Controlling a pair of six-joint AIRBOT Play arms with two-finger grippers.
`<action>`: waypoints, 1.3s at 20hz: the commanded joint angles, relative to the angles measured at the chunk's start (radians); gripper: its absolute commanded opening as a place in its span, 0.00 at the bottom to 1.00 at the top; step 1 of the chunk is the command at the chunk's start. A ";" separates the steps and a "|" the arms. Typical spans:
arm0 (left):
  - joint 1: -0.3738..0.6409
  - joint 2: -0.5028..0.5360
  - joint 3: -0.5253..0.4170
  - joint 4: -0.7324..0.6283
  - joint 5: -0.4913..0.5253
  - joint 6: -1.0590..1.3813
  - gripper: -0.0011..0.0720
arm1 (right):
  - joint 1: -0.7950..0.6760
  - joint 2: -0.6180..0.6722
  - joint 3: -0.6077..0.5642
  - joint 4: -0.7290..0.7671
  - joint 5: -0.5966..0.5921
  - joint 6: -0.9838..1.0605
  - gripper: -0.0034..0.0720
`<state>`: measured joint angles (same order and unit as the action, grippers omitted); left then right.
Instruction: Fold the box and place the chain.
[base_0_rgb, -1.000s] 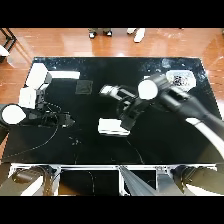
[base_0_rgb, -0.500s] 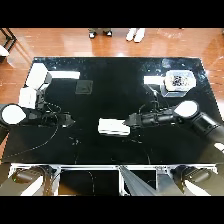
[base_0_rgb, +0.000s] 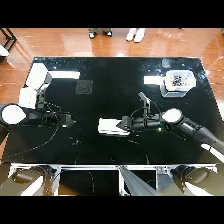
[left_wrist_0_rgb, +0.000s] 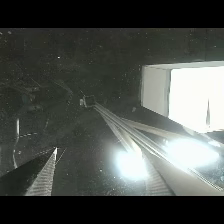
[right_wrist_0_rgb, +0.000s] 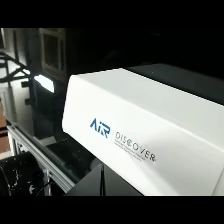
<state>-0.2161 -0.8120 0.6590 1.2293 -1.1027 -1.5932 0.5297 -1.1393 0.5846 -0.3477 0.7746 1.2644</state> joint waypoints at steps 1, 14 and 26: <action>0.000 -0.001 -0.001 -0.001 0.000 0.000 0.88 | 0.011 -0.021 -0.003 0.001 -0.043 0.000 0.07; 0.000 -0.001 -0.001 -0.008 0.000 0.000 0.88 | 0.044 -0.071 -0.003 -0.075 -0.058 0.028 0.07; 0.000 -0.001 0.000 -0.008 0.014 0.043 0.88 | -0.039 0.074 0.122 -0.072 0.113 -0.016 0.07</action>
<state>-0.2161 -0.8120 0.6582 1.2213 -1.1004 -1.5753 0.5373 -1.1252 0.6666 -0.4309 0.8280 1.2625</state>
